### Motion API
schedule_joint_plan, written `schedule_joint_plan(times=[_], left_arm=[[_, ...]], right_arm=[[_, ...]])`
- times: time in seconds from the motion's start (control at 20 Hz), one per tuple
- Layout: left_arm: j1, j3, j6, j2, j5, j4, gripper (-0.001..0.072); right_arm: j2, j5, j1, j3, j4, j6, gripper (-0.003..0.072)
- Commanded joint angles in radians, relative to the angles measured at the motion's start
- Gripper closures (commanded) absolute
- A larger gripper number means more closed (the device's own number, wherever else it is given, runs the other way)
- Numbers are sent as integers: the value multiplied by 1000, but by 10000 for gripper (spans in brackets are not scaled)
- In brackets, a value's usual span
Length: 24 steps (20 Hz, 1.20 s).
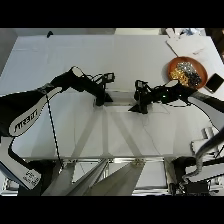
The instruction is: Fold the box and place the chain.
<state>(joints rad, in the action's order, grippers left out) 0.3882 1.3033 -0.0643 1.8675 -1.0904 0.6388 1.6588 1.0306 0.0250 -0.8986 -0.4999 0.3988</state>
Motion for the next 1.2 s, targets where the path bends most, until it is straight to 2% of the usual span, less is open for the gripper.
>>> schedule_joint_plan(times=[0.0,0.05,0.15,0.2,0.3,0.35,0.55,0.9,1.0,1.15], left_arm=[[-2,1,28,-3,-12,-3,587],[-2,1,28,-3,-12,-3,542],[-2,1,28,-3,-13,-3,533],[-2,1,28,-3,-13,-3,467],[-2,1,28,-4,-13,-3,189],[-2,1,28,-7,-13,-2,131],[-6,1,29,-49,-12,41,136],[-54,1,230,-180,-26,272,136],[-77,1,268,-229,-62,280,136],[-129,1,312,-288,-183,222,137]], right_arm=[[0,3,0,0,0,-1,275],[0,3,0,0,0,-1,275],[0,3,0,0,0,-1,275],[0,3,0,0,0,-1,275],[0,3,0,0,0,-1,275],[0,3,0,0,0,-1,275],[0,3,0,0,0,-1,275],[0,3,0,0,0,-1,275],[0,3,0,0,0,-1,275],[0,3,0,0,0,-1,275]])
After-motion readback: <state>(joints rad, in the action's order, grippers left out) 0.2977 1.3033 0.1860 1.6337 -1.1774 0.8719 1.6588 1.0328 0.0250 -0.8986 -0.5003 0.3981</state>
